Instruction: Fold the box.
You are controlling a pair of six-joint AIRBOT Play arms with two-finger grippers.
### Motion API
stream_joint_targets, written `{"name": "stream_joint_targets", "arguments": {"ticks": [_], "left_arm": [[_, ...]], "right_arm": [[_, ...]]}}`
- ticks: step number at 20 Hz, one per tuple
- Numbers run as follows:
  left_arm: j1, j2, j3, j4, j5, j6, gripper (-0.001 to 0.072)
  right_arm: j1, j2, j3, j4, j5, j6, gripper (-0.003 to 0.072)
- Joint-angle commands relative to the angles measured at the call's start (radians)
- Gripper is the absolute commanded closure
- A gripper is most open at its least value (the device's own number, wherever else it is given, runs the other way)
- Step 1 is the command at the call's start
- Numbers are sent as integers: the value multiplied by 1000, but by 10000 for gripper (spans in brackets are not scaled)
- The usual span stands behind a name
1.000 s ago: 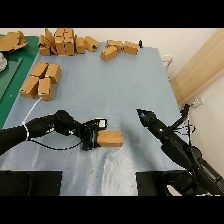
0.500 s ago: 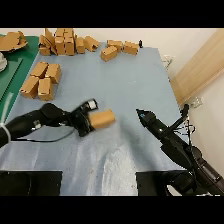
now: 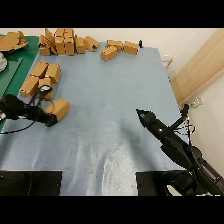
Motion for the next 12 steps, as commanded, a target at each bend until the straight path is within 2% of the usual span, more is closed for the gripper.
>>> {"name": "stream_joint_targets", "arguments": {"ticks": [1, 4, 5, 6, 7, 12], "left_arm": [[138, 4, 3, 62, -41, -119, 292], [189, 7, 22, 62, -39, -142, 292], [201, 9, 30, 62, -37, -142, 330], [215, 10, 42, 63, -37, -141, 491], [230, 10, 55, 63, -33, -140, 537], [243, 10, 111, 62, 39, -141, 536]], "right_arm": [[0, 0, 1, 0, 0, 0, 683], [0, 0, 1, 0, 0, 0, 683], [0, 0, 1, 1, 0, 0, 683], [0, 0, 1, 1, 0, 0, 683], [0, 0, 1, 1, 0, 0, 683], [0, 0, 1, 1, 0, 0, 683]]}}
